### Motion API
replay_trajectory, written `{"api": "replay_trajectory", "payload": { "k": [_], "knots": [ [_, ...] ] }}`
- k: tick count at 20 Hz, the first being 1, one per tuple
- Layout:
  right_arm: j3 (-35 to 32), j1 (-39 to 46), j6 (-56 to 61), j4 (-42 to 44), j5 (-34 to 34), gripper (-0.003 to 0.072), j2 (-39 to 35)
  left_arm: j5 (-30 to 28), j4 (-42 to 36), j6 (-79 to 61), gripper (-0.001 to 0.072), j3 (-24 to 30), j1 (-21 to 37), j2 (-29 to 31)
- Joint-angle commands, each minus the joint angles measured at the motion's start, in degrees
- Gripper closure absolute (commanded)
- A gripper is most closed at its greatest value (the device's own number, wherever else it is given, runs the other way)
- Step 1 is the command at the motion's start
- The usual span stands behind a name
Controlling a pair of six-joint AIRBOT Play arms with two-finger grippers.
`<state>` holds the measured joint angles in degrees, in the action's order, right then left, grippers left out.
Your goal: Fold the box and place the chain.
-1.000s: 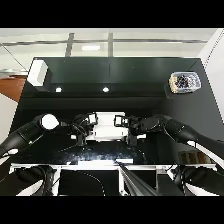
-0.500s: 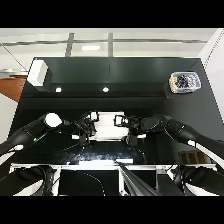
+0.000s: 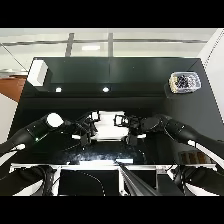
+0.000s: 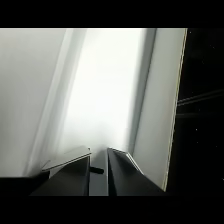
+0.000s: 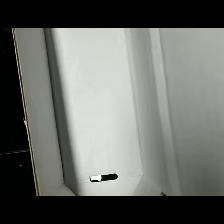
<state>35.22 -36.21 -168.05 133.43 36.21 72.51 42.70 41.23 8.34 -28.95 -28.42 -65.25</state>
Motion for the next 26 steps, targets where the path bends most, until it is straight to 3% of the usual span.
{"api": "replay_trajectory", "payload": {
  "k": [1, 9, 10, 12, 19, 20, 21, 22, 26],
  "knots": [
    [0.1, 0.0, 0.0, 0.0, 0.0, 0.0280, 0.0, -3.0, -0.1, -1.4, 0.0565, 0.0, -2.6, -0.1],
    [0.1, 0.0, 0.0, 0.0, 0.0, 0.0281, 0.0, -4.6, 0.3, -1.3, 0.0565, 0.0, -3.2, -0.1],
    [0.1, 0.0, 0.0, 0.0, 0.0, 0.0280, 0.0, -4.6, 0.3, -1.3, 0.0525, 0.0, -3.2, -0.1],
    [0.1, 0.0, 0.0, 0.0, 0.0, 0.0280, 0.0, -4.6, 0.3, -1.4, 0.0377, 0.0, -3.2, -0.1],
    [0.1, 0.0, 0.0, 0.0, 0.0, 0.0280, 0.0, -4.1, 0.4, -1.4, 0.0355, 0.0, -3.2, -0.1],
    [0.1, 0.0, 0.0, 0.0, 0.0, 0.0281, 0.0, -3.4, 1.0, -1.4, 0.0405, 0.0, -3.2, 0.0],
    [0.1, 0.0, 0.0, 0.0, 0.0, 0.0280, 0.0, -2.2, 3.4, -1.0, 0.0620, -0.2, -3.2, 0.1],
    [0.1, 0.0, 0.0, 0.0, 0.0, 0.0280, 0.0, -0.2, 6.3, -0.3, 0.0683, -0.5, -3.1, 0.5],
    [0.1, 0.0, 0.0, 0.0, 0.0, 0.0280, 0.0, 6.9, 11.3, 6.3, 0.0684, -0.9, 0.0, 5.5]
  ]
}}
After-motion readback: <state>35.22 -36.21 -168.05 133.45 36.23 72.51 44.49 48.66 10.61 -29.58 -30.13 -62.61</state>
